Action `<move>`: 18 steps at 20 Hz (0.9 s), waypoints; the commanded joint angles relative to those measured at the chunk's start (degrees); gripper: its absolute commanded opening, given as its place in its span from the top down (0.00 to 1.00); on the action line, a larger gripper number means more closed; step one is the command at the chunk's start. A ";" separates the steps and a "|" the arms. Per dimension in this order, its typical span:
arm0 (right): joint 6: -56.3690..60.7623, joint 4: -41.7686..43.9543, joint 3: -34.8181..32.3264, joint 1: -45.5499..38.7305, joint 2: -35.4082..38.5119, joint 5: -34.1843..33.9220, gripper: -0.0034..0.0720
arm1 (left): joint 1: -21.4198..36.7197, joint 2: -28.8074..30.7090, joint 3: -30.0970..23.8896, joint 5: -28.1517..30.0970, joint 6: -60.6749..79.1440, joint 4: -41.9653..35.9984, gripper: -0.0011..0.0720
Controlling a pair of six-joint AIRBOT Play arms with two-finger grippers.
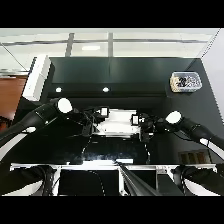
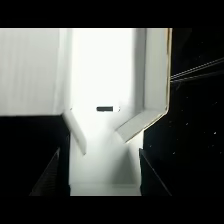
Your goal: Fold the box and place the chain.
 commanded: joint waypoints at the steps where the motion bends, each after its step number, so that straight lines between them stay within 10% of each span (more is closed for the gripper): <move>1: 0.02 0.00 0.00 0.07 -0.04 0.00 0.87 | -0.90 -1.51 -0.07 0.22 0.55 -4.00 0.26; 3: 0.02 0.00 0.00 0.07 -0.04 0.00 0.87 | -0.87 -1.60 -0.04 0.66 0.57 -4.52 0.51; 18: 0.02 0.00 0.00 0.07 -0.04 0.00 0.87 | -0.92 -3.26 -0.07 0.46 0.66 -13.79 0.67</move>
